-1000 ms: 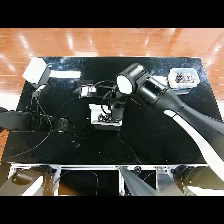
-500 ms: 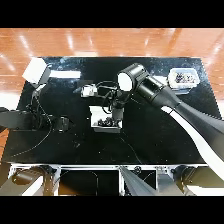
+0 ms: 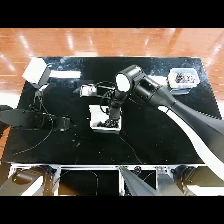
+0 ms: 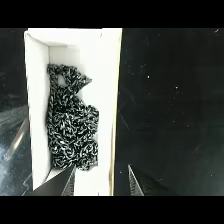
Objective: Fold the box and place the chain.
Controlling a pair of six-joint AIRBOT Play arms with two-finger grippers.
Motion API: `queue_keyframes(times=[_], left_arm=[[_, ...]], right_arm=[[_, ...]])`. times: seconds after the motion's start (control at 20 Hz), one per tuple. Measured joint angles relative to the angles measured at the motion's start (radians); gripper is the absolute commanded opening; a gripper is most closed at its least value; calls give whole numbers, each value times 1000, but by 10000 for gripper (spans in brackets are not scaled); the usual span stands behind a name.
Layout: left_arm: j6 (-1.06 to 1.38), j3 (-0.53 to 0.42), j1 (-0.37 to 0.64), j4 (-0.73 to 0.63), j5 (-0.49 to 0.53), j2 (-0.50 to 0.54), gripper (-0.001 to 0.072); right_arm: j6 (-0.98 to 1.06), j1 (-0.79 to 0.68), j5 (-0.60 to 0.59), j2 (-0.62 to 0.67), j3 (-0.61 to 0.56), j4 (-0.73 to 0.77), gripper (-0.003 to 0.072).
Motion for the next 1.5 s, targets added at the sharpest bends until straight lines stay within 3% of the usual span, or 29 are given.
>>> queue_keyframes(times=[0.1,0.2,0.3,0.4,0.95,1.5], left_arm=[[0,0,0,0,-1,-5,539],[0,0,0,0,0,-10,539],[0,0,0,0,0,-13,539],[0,0,0,0,0,-14,539],[0,0,0,0,-1,-14,539],[9,0,11,35,-43,-14,540]], right_arm=[[2,0,-6,0,15,-1,411],[1,0,-13,0,34,-3,157],[2,0,-14,-1,45,-10,130],[1,0,-10,-2,50,-19,24],[23,74,-15,-2,47,-176,31],[308,249,-7,-3,-18,-391,30]])
